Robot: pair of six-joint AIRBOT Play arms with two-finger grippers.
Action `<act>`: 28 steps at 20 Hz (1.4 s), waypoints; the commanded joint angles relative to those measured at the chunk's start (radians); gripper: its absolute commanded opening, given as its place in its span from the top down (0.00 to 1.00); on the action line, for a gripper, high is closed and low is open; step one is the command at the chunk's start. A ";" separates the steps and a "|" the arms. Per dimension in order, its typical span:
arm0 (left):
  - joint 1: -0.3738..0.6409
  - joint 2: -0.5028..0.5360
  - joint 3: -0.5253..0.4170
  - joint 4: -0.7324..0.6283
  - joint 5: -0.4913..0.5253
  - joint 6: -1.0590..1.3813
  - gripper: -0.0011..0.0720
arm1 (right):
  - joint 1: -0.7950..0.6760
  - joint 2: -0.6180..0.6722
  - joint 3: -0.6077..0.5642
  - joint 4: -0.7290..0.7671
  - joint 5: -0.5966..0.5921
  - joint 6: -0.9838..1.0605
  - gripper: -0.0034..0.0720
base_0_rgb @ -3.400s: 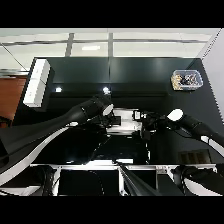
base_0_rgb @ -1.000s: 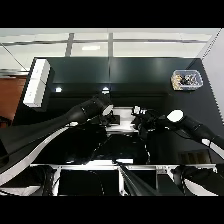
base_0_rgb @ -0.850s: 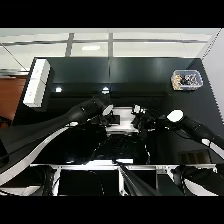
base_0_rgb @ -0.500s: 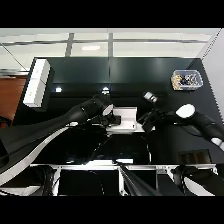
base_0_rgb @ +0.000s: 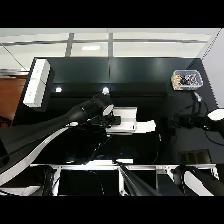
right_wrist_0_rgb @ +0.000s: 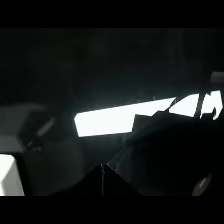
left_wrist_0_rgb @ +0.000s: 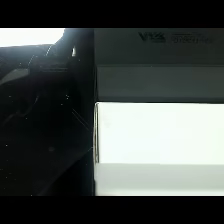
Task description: Fold the box and place the chain.
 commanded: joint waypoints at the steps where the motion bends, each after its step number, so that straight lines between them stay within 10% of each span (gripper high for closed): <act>1: 0.001 0.000 0.001 0.001 0.001 0.000 0.95 | 0.067 -0.080 -0.041 0.064 0.054 0.036 0.94; 5: 0.001 0.000 0.001 0.001 0.001 0.000 0.95 | 0.218 -0.162 -0.038 0.343 0.018 -0.155 0.94; 11: 0.001 0.000 0.001 0.002 0.002 0.000 0.95 | 0.257 -0.163 0.058 0.362 0.168 -0.192 0.89; 14: 0.001 0.000 0.001 0.001 0.002 0.000 0.95 | 0.257 -0.163 0.097 0.365 0.228 -0.192 0.21; 24: 0.001 0.000 0.001 0.002 0.002 0.000 0.95 | 0.437 -0.163 0.153 0.357 0.146 -0.052 0.25; 28: 0.002 0.000 0.001 0.002 0.003 0.000 0.95 | 0.558 -0.163 0.208 0.136 0.051 0.219 0.43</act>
